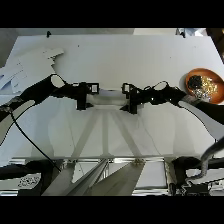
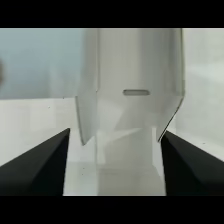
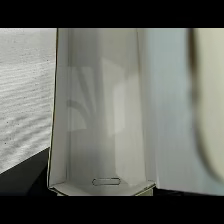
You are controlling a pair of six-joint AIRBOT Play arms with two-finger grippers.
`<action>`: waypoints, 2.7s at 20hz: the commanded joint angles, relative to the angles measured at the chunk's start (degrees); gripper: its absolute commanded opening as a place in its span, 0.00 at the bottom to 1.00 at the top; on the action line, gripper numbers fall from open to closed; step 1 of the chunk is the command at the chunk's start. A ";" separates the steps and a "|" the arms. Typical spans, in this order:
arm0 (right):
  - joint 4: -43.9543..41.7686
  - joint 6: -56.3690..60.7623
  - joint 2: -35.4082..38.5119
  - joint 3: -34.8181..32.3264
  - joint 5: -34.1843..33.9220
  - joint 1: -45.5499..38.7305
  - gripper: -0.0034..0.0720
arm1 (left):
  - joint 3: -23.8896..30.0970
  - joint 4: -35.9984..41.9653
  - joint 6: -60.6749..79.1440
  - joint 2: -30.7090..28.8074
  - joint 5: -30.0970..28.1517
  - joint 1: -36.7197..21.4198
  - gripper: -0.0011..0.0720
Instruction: Fold the box and place the chain.
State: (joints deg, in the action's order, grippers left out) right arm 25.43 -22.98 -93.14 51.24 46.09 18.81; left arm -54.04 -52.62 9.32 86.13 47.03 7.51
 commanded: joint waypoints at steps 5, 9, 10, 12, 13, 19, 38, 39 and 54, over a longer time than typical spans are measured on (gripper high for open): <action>0.02 -0.02 0.00 0.02 0.02 0.04 0.62 | -0.02 -1.01 4.50 -0.13 0.81 0.11 0.58; 0.02 -0.02 0.00 0.02 0.02 0.04 0.62 | -0.02 -0.81 8.61 -0.13 5.86 0.11 0.52; 0.02 -0.02 0.00 0.02 0.02 0.04 0.62 | -0.02 -0.76 8.70 -0.13 5.86 0.11 0.52; 0.02 -0.02 0.00 0.02 0.02 0.04 0.62 | -0.02 -0.20 8.68 -0.13 5.51 0.11 0.52; 0.02 -0.02 0.00 0.02 0.02 0.04 0.62 | -0.02 0.81 8.70 -0.13 5.51 0.11 0.52; 0.02 -0.02 0.00 0.02 0.02 0.04 0.62 | -0.02 4.59 11.30 -0.13 2.69 0.11 0.44; 0.02 -0.02 0.00 0.02 0.02 0.04 0.62 | -0.02 10.97 16.13 -0.13 0.74 -0.39 0.49; 0.02 -0.02 0.00 0.04 0.02 0.04 0.62 | -0.02 10.38 15.93 -0.13 0.72 -0.61 0.49; 0.02 -0.02 0.00 0.02 0.02 0.04 0.62 | 0.02 4.68 13.38 2.43 6.36 -0.66 0.45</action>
State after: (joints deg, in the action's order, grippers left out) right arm 25.47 -22.98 -93.14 51.24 46.11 18.81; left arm -54.04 -48.21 20.93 87.79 51.51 6.52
